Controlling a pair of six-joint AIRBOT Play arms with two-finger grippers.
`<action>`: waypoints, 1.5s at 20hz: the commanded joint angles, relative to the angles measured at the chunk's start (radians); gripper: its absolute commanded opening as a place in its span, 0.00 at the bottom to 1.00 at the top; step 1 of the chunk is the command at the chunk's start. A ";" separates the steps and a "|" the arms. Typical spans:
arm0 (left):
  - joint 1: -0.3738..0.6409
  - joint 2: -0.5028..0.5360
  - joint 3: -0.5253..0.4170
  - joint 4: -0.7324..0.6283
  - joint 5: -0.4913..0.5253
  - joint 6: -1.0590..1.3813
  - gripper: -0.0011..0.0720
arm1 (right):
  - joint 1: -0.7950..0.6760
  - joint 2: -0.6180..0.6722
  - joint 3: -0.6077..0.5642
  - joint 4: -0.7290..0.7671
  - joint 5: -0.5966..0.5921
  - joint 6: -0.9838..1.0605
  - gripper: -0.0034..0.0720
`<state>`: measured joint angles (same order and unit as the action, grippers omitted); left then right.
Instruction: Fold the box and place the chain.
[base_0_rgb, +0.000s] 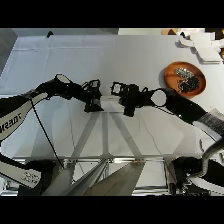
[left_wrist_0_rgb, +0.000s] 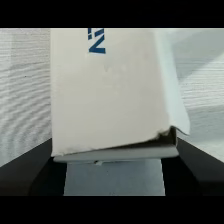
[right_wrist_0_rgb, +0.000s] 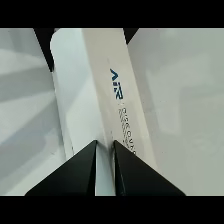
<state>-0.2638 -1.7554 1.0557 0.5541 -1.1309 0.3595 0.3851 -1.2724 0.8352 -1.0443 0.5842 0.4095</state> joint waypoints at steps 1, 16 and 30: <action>0.000 0.000 0.000 0.000 -0.002 -0.002 0.37 | 0.000 -0.001 -0.026 -0.006 0.007 0.002 0.15; 0.000 0.000 0.000 0.000 -0.002 -0.002 0.37 | 0.000 0.043 -0.026 -0.026 -0.103 0.004 0.40; 0.000 0.000 0.000 0.000 -0.002 -0.002 0.37 | 0.042 0.038 -0.074 -0.032 -0.165 0.005 0.37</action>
